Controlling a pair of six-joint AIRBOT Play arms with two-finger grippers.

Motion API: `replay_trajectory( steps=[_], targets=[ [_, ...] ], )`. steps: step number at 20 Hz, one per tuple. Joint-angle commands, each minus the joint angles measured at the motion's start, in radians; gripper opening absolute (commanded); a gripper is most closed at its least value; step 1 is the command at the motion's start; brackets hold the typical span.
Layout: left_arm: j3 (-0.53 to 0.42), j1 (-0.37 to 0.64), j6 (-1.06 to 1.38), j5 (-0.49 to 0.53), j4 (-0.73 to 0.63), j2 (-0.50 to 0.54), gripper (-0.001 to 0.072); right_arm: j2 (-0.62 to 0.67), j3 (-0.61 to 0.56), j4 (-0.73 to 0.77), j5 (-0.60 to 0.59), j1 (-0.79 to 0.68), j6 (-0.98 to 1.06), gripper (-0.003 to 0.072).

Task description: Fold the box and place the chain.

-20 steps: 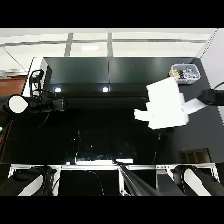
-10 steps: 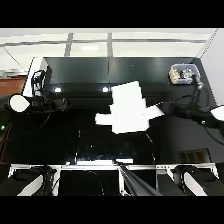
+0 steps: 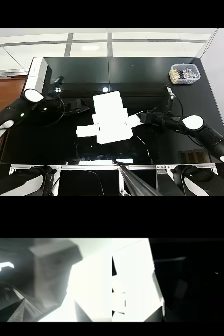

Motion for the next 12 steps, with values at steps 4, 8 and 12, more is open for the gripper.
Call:
replay_trajectory(
  steps=[4, 8, 12],
  targets=[
    [0.107, -0.008, 0.444, -0.322, -0.429, -0.319, 0.0700, -0.019, -0.004, 0.007, -0.040, 0.031, -0.001, 0.0015],
    [0.230, -0.047, 0.513, -0.534, -0.328, -0.443, 0.0670, -0.019, -0.004, 0.006, -0.020, 0.031, -0.001, 0.0015],
    [0.315, -0.107, 0.574, -0.556, -0.167, -0.463, 0.0377, -0.019, -0.004, 0.000, -0.016, 0.031, -0.001, 0.0015]
  ],
)
